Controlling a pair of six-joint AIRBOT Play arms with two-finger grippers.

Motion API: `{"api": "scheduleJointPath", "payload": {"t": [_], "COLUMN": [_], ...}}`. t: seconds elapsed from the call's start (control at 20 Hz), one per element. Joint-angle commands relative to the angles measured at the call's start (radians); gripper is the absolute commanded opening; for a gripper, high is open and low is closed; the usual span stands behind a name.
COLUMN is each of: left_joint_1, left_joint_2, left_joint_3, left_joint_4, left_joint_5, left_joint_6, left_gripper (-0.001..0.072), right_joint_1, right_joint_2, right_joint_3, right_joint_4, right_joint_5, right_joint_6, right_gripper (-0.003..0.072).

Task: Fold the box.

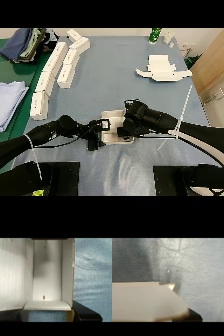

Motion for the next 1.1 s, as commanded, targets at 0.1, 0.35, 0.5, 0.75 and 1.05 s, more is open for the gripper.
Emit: {"api": "scheduleJointPath", "payload": {"t": [0.1,0.35,0.5,0.75,1.05], "left_joint_1": [-0.001,-0.001,0.000,-0.001,0.000], "left_joint_2": [0.000,0.000,0.000,0.000,0.000], "left_joint_3": [0.000,0.000,0.000,0.000,0.000], "left_joint_4": [0.000,0.000,0.000,0.000,0.000], "left_joint_5": [0.000,0.000,0.000,0.000,0.000], "left_joint_6": [0.000,0.000,0.000,0.000,0.000], "left_gripper": [0.0448,0.0448,0.0448,0.0448,0.0448], "right_joint_1": [0.000,0.000,0.000,0.000,0.000], "right_joint_2": [0.002,0.002,0.002,0.002,0.068], "right_joint_3": [0.001,0.000,0.000,0.000,0.020], "right_joint_4": [0.016,0.013,0.004,0.012,0.079], "right_joint_5": [0.000,0.011,0.011,0.010,-0.015], "right_joint_6": [0.013,0.045,0.048,0.039,-0.066], "right_gripper": [0.0408,0.0261,0.0011,0.0434,0.0469]}}
